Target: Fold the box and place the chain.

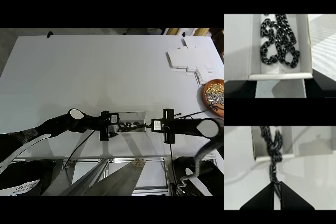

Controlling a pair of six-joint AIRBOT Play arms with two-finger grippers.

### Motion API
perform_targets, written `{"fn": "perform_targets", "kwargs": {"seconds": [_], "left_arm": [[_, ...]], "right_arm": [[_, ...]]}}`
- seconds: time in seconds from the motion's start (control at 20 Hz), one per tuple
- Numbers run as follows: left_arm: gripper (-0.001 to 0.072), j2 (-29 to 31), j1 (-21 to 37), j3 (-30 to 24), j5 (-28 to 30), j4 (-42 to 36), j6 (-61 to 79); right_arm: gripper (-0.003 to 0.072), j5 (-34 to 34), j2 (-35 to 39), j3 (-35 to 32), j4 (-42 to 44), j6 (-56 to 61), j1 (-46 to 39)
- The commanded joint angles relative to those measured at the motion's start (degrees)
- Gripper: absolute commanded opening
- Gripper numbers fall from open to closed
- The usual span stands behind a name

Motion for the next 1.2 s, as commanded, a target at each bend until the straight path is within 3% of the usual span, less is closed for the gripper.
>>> {"fn": "perform_targets", "kwargs": {"seconds": [0.0, 0.15, 0.25, 0.6, 0.7, 0.8, 0.85, 0.95, 1.0, 1.1, 1.15], "left_arm": [[0.0345, 0.02, 0.0, -0.02, 0.02, 0.02, 0.02], [0.0345, 0.02, 0.0, -0.02, 0.02, 0.02, 0.02], [0.0345, 0.04, 0.0, -0.02, 0.02, 0.02, 0.02], [0.0345, 0.02, 0.0, -0.02, 0.02, 0.02, 0.02], [0.0345, 0.02, 0.0, -0.02, 0.02, 0.02, 0.02], [0.0345, 0.02, 0.0, -0.02, 0.02, 0.02, 0.02], [0.0345, 0.02, 0.0, -0.02, 0.02, 0.02, 0.02], [0.0345, 0.02, 0.0, -0.02, 0.02, 0.02, 0.02], [0.0345, 0.04, 0.0, -0.02, 0.02, 0.02, 0.02], [0.0345, 0.02, 0.0, -0.02, 0.02, 0.0, 0.02], [0.0345, 0.02, 0.0, -0.02, 0.02, 0.02, 0.02]], "right_arm": [[0.0022, 2.51, 4.52, 0.04, 12.79, 5.16, 0.04], [0.0022, 2.12, 4.35, -0.33, 29.59, 4.87, 0.04], [0.0022, -0.83, 4.09, -0.39, 34.82, 4.46, 1.11], [0.0023, -15.76, -4.55, -0.39, 34.14, 4.52, 14.88], [0.007, -17.49, -8.37, -0.39, 33.44, 4.55, 17.18], [0.0071, -18.29, -9.29, -0.39, 33.46, 4.52, 18.62], [0.011, -19.06, -9.27, -0.35, 33.48, 4.5, 18.86], [0.0291, -21.51, -9.22, -0.31, 33.27, 4.5, 18.84], [0.0286, -21.11, -8.9, 0.04, 32.28, 4.5, 18.53], [0.017, -16.48, -5.92, 1.33, 27.98, 4.5, 15.41], [0.017, -14.05, -3.34, 1.79, 25.09, 4.5, 12.57]]}}
